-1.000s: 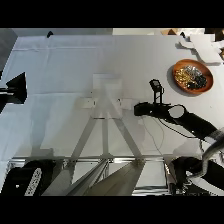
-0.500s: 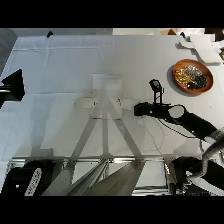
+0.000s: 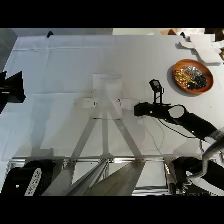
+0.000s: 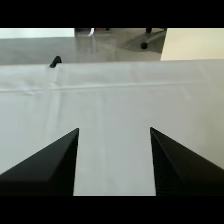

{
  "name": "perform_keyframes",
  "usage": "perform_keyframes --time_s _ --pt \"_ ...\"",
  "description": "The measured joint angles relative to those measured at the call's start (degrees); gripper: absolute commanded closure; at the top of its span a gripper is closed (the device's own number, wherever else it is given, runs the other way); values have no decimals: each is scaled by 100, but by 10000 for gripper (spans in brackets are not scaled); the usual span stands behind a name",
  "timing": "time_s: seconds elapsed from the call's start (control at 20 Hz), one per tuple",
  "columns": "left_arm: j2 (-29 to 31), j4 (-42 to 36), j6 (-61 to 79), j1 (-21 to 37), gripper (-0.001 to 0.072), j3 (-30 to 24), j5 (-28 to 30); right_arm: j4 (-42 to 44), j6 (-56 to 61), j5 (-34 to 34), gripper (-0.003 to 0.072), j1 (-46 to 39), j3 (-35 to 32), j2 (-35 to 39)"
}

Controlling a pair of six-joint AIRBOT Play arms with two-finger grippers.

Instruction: Fold the box and place the chain.

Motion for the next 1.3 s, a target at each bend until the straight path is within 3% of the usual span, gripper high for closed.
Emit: perform_keyframes --time_s 0.15,0.3,0.35,0.45,0.6,0.9,1.05,1.3 --pt "-127 -15 9 0 318 22 -101 -2 0 0 680 0 0 0" --pt "-704 -24 22 -11 310 299 -374 0 0 0 680 0 0 0" --pt "-1045 -33 57 -37 257 507 -581 0 2 0 680 0 0 0" --pt "-1886 -111 323 -155 244 1060 -1106 -2 2 0 680 0 0 0" --pt "-3394 -573 1279 -433 68 2100 -2002 -2 0 -2 680 0 0 0" --pt "-5836 -1720 3582 -728 84 3724 -3279 0 0 -2 680 0 0 0" --pt "-6712 -2149 4242 -756 79 4360 -3718 0 0 -2 680 0 0 0" --pt "-8081 -3158 4656 -776 77 5427 -4968 0 0 -2 680 0 0 0"
